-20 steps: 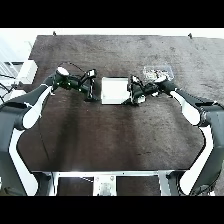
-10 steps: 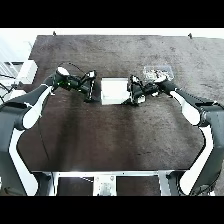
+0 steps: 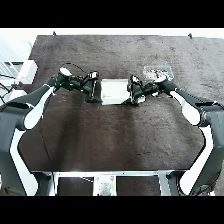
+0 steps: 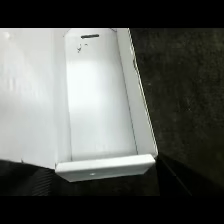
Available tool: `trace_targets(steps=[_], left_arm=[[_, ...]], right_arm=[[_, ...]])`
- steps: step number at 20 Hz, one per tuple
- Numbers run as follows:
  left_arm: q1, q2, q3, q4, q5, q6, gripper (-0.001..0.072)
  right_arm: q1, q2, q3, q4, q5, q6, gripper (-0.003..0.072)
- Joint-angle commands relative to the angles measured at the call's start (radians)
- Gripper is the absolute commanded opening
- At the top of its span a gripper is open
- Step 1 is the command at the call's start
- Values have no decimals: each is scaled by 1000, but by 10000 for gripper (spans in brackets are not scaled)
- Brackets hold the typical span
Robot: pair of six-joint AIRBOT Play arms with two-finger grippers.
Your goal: Fold the box and place the chain.
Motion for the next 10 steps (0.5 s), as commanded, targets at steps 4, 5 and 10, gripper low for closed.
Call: trace_targets(steps=[4,5,10], left_arm=[[-22,-32,-1,-4,44,-29,720],[-24,-36,0,-4,57,-29,720],[-26,-63,0,-27,65,-23,720]], right_arm=[[0,0,0,0,1,0,594],[0,0,0,0,1,0,594],[0,0,0,0,1,0,594]])
